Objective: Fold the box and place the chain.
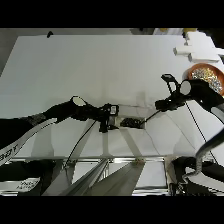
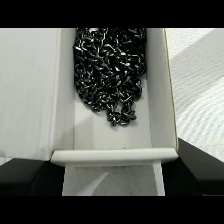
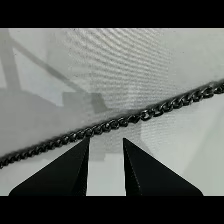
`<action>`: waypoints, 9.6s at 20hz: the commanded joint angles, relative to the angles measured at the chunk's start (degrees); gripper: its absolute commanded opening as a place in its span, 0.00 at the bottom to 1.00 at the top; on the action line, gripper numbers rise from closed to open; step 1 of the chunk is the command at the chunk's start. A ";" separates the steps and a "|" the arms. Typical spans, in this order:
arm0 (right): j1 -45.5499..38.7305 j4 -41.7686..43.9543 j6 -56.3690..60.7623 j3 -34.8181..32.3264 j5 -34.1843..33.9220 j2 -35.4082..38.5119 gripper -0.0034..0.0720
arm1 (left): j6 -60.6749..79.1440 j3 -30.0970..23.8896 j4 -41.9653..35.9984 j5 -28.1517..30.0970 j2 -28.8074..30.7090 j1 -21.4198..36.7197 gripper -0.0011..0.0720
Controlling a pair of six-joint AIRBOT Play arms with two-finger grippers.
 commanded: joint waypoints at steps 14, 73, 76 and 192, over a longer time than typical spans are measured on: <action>3.50 -2.93 0.00 0.02 5.38 6.71 0.06 | 0.00 -0.02 0.00 0.02 0.00 0.04 0.30; 17.07 31.41 -54.16 -1.53 1.46 13.42 0.21 | 0.00 -0.02 0.00 0.02 0.00 0.04 0.30; 18.16 31.36 -55.04 -5.68 -0.74 17.40 0.22 | 0.02 -0.02 0.00 0.02 0.00 0.04 0.30; -15.04 -1.18 -14.78 -2.80 14.01 17.11 0.07 | -60.83 -0.02 31.06 0.22 32.24 38.73 0.30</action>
